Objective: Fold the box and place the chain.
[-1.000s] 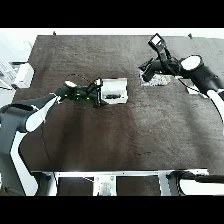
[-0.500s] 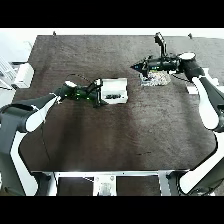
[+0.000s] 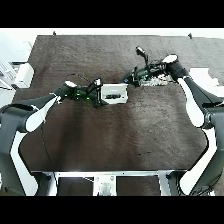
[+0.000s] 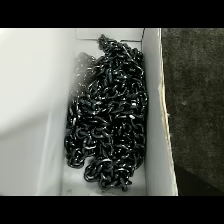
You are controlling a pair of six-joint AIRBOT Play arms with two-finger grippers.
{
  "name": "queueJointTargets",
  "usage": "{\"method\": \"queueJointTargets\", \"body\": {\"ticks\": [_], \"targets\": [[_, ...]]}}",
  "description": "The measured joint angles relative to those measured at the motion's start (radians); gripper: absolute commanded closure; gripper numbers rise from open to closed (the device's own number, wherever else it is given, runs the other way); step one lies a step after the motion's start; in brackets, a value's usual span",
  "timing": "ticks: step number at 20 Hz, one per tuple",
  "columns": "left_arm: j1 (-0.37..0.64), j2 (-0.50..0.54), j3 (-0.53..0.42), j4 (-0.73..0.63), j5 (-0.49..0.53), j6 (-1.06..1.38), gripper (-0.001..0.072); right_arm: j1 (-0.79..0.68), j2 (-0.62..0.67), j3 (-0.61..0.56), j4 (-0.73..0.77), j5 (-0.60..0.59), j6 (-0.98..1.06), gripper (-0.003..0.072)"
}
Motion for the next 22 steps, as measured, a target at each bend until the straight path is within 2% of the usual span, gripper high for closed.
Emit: {"method": "queueJointTargets", "body": {"ticks": [2, 3, 4, 5, 15, 17, 22], "targets": [[0.000, 0.000, 0.000, 0.000, 0.000, 0.000, 0.0240, 0.014, -0.002, 0.001, -0.021, 0.037, 0.003, 0.0671], [0.000, 0.000, 0.000, 0.000, 0.000, 0.000, 0.0239, 0.019, -0.002, 0.001, -0.029, 0.058, 0.005, 0.0554], [0.000, 0.000, 0.000, 0.000, 0.000, 0.000, 0.0240, 0.024, -0.002, 0.001, -0.034, 0.077, 0.006, 0.0403], [0.000, 0.000, 0.000, 0.000, 0.000, 0.000, 0.0240, 0.025, -0.002, 0.001, -0.039, 0.090, 0.005, 0.0359], [0.000, 0.000, 0.000, 0.000, 0.000, 0.000, 0.0240, 0.068, -0.003, -0.014, -0.053, 0.036, -0.004, 0.0357], [0.000, 0.000, 0.000, 0.000, 0.000, 0.000, 0.0240, 0.079, -0.003, -0.014, -0.056, 0.025, -0.013, 0.0310], [0.000, 0.000, 0.000, 0.000, 0.000, 0.000, 0.0240, 0.088, -0.004, -0.026, -0.098, 0.015, -0.020, 0.0310]]}}
